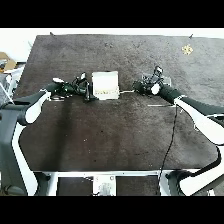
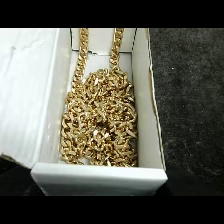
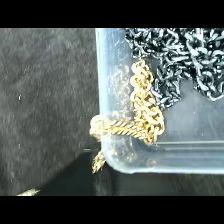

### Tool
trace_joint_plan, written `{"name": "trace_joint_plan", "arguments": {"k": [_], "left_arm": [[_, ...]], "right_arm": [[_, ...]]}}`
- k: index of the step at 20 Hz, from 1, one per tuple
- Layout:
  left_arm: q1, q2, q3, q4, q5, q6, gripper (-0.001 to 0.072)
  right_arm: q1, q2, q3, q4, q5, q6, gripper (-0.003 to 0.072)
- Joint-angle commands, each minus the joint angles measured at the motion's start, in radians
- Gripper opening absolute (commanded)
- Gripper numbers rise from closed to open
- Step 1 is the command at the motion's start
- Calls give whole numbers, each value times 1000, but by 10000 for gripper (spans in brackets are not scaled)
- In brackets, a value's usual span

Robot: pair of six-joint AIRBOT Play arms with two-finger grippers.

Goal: Fold the box and place the chain.

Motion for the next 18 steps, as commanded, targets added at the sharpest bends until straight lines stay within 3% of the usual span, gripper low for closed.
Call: {"name": "trace_joint_plan", "arguments": {"k": [1, 4, 11, 18], "left_arm": [[0, 0, 0, 0, 0, 0, 286], [0, 0, 0, 0, 0, 0, 285], [0, 0, 0, 0, 0, 0, 286], [0, 0, 0, 0, 0, 0, 285]], "right_arm": [[11, -23, 7, 11, 16, 5, 23], [33, 22, 7, -22, 19, 4, 7], [129, 285, 7, -145, 13, 1, 6], [275, 432, 8, -174, -201, -2, 6]]}}
